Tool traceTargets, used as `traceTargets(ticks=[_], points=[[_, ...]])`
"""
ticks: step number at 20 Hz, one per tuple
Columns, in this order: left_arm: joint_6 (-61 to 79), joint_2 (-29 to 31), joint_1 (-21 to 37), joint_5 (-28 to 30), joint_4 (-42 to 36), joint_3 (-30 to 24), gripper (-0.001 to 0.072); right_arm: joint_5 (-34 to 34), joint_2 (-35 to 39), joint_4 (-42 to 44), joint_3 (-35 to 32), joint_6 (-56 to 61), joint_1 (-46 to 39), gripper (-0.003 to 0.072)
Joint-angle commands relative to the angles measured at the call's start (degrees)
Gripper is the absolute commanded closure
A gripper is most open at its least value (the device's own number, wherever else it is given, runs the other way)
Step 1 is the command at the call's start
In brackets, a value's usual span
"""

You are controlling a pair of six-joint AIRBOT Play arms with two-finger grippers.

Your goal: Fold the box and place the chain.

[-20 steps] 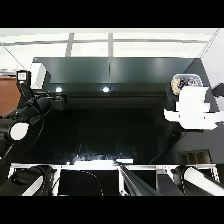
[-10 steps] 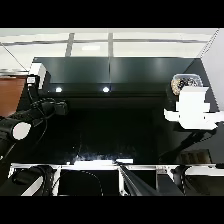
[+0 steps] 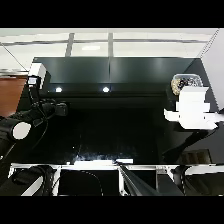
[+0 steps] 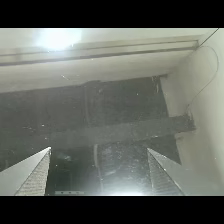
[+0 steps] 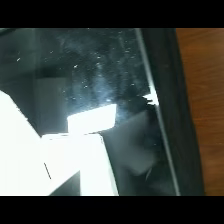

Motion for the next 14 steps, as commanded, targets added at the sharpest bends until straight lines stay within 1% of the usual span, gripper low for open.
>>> traceTargets(ticks=[1,2,5,7,10,12,14], points=[[-0.02,0.00,-0.02,-0.09,-0.15,0.04,-0.0003,3.61,-0.48,0.83,0.11,-1.70,0.28,0.0642],[-0.02,0.00,-0.02,-0.07,-0.33,0.04,-0.0003,4.96,-0.44,0.79,0.11,-1.70,0.26,0.0685],[-0.02,0.00,-0.02,-0.09,-0.33,0.04,-0.0003,9.40,0.04,1.44,0.04,-1.49,0.52,0.0680],[-0.02,0.00,-0.02,-0.09,-0.33,0.04,-0.0003,10.19,1.81,5.86,-1.81,-1.31,1.29,0.0679],[-0.02,0.00,-0.04,-0.13,-0.92,0.04,-0.0002,10.12,6.29,11.45,-8.85,-3.78,5.11,0.0679],[0.00,0.00,-0.37,-1.38,-2.19,0.02,-0.0002,9.86,9.20,13.07,-13.14,-3.34,9.01,0.0678],[-0.02,-0.02,-1.99,-2.49,-2.58,0.02,-0.0002,8.31,13.14,15.98,-18.08,-2.99,13.90,0.0677]])
